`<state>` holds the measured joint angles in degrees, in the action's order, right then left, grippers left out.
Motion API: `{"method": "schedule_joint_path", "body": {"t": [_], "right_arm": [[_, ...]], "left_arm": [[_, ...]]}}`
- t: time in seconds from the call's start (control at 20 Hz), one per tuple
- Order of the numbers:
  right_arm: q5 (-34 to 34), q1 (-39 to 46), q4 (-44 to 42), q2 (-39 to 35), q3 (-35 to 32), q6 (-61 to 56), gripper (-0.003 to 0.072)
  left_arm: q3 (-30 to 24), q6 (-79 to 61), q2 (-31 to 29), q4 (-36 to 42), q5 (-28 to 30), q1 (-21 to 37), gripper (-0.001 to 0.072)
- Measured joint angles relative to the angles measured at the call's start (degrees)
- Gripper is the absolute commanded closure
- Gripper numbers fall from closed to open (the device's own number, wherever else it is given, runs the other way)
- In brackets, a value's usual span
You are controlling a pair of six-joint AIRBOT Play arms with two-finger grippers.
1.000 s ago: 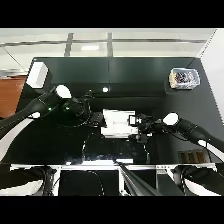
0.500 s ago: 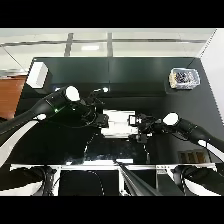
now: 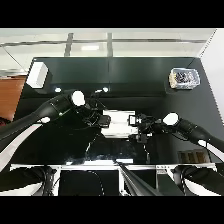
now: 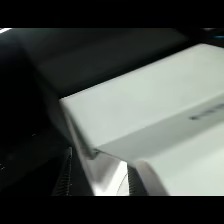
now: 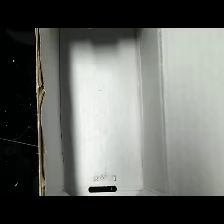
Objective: Fold the box and place the chain.
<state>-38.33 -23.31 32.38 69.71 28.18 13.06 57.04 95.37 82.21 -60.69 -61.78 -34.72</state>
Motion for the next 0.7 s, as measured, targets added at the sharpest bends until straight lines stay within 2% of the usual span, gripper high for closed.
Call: {"method": "schedule_joint_path", "body": {"t": [0.3, 0.7], "right_arm": [[0.0, 0.0, 0.0, 0.0, 0.0, 0.0, 0.0529], [0.0, 0.0, 0.0, 0.0, 0.0, 0.0, 0.0529]], "left_arm": [[1.0, 12.1, 1.4, -9.9, 1.1, -4.2, 0.0327], [5.4, 25.0, 4.4, -19.3, -2.4, -9.2, 0.0327]]}}
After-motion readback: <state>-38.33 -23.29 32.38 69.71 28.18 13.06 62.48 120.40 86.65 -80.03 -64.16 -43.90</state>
